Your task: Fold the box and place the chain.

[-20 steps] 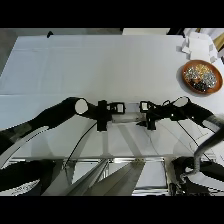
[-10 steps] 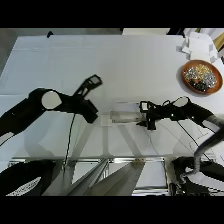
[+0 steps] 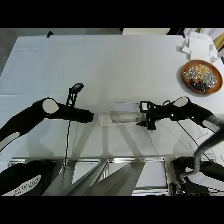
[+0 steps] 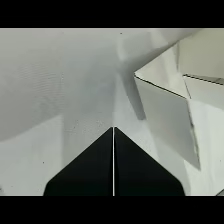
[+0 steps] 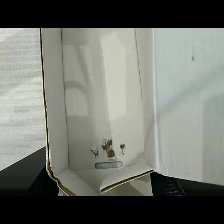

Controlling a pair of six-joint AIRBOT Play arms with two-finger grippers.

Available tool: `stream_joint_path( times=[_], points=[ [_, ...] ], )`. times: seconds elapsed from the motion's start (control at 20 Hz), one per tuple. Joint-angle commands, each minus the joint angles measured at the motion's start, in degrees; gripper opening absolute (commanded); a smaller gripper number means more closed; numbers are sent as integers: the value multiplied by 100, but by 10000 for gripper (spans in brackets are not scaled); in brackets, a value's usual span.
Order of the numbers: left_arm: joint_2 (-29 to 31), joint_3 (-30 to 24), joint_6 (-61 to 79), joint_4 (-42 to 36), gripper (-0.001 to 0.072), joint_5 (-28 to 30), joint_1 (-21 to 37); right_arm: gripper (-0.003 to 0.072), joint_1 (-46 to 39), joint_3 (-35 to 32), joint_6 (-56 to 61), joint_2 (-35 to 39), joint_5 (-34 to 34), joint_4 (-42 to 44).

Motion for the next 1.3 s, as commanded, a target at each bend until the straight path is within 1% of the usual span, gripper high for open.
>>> stream_joint_path(
  times=[0.0, 0.2, 0.3, 0.45, 0.55, 0.85, 0.95, 1.0, 1.05, 1.1, 1.15, 1.2, 1.25],
  points=[
    [-514, -83, 70, -570, 5, 238, -59, 395, 0, -2, 2, 4, 2, 2],
    [-686, -81, 426, -988, 4, 374, -332, 395, 0, -2, 2, 2, 2, 2],
    [-684, -76, 509, -1093, 3, 479, -374, 395, 0, -2, 2, 4, 2, 2],
    [-684, -74, 822, -1397, 3, 501, -437, 395, 0, -2, 2, 4, 2, 2],
    [-684, -59, 988, -1438, 3, 494, -507, 395, -2, -2, 2, 4, 2, 2],
    [-330, 160, 994, -1578, 4, 413, -540, 395, 0, -2, 2, 2, 2, 2],
    [-295, 186, 992, -1613, 9, 404, -551, 395, 0, -2, 2, 4, 2, 2],
    [-293, 190, 992, -1617, 19, 407, -581, 395, 0, -2, 2, 2, 2, 2],
    [-293, 190, 992, -1655, 57, 409, -640, 395, 0, -2, 2, 2, 2, 2],
    [-293, 190, 992, -1690, 119, 426, -710, 395, 0, -2, 2, 2, 2, 2],
    [-293, 190, 992, -1718, 164, 463, -776, 395, -2, -2, 2, 2, 2, 2],
    [-293, 190, 992, -1744, 168, 518, -828, 395, 0, -2, 2, 2, 2, 2],
    [-293, 192, 979, -1770, 196, 568, -863, 395, 0, -2, 2, 2, 2, 2]
  ],
)
